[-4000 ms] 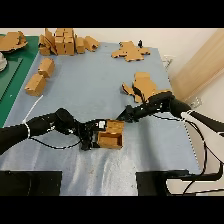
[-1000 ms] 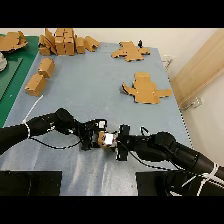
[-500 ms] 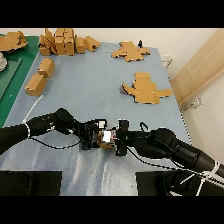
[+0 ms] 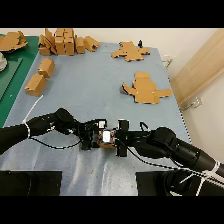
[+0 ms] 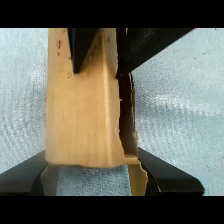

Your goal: Fold the box.

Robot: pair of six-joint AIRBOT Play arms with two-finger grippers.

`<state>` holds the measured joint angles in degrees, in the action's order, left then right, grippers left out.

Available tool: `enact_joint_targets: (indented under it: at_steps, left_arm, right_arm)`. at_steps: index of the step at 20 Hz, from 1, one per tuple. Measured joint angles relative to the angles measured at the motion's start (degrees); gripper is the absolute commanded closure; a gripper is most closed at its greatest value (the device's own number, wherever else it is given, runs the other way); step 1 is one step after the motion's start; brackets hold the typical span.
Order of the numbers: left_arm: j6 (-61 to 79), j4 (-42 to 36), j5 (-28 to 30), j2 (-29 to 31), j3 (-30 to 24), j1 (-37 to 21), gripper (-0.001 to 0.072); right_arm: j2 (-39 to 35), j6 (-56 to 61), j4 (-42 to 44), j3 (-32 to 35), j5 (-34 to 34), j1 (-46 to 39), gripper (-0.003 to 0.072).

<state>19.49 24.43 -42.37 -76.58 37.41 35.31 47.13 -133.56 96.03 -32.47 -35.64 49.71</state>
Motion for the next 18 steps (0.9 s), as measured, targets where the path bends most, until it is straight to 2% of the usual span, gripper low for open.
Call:
enact_joint_targets:
  at_steps: [9, 18]
  left_arm:
    - [-0.1, 0.0, 0.0, 0.0, 0.0, 0.0, 0.0306]
    - [0.0, 0.0, 0.0, 0.0, 0.0, 0.0, 0.0306]
  right_arm:
    - [3.0, 0.0, 0.6, 0.0, -0.9, 0.1, 0.0475]
    - [2.6, 0.8, 0.4, 0.0, -5.6, 0.0, 0.0462]
